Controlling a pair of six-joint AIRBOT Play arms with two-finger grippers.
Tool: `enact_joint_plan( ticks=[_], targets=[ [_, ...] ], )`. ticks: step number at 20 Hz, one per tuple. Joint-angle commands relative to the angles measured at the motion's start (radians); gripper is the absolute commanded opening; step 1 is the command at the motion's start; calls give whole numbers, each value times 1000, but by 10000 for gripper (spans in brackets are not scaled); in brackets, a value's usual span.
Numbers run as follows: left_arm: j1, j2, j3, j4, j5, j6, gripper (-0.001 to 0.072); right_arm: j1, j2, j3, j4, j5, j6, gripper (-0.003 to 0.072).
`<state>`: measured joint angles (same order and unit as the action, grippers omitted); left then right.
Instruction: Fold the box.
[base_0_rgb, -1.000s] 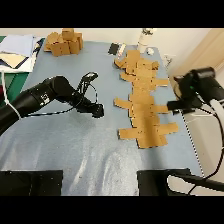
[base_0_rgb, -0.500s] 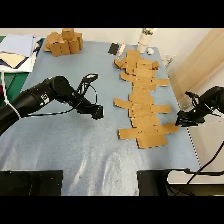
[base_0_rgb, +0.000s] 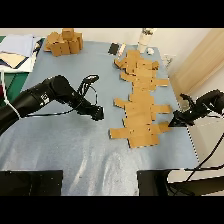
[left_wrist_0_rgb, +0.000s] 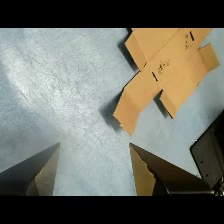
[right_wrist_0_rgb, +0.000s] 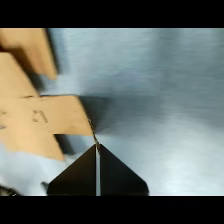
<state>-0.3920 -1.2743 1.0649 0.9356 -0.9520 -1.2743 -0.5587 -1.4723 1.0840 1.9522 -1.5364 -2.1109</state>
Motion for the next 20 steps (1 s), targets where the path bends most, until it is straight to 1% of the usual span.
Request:
enact_joint_plan(
  ticks=[1,4,5,8,11,12,13,14,18,20],
  targets=[
    [0,1,1,-25,-13,28,700,10,-2,-1,154,-116,43,3],
    [1,1,1,-27,-20,34,700,79,21,-11,272,-65,62,2],
    [1,1,1,-27,-21,34,699,116,32,-18,285,-39,62,2],
    [2,1,1,-27,-30,33,699,262,86,-66,283,76,61,1],
    [39,3,13,-27,-86,32,688,360,109,-103,233,104,81,3],
    [58,5,20,-27,-103,32,690,377,108,-112,228,108,81,18],
    [81,5,26,-27,-114,32,690,393,106,-121,226,126,88,172],
    [102,5,29,-27,-121,31,690,409,101,-129,220,159,92,263],
    [148,5,31,-27,-156,28,690,449,53,-138,206,253,97,263],
    [150,5,31,-27,-163,28,690,449,36,-138,203,271,94,263]
  ],
)
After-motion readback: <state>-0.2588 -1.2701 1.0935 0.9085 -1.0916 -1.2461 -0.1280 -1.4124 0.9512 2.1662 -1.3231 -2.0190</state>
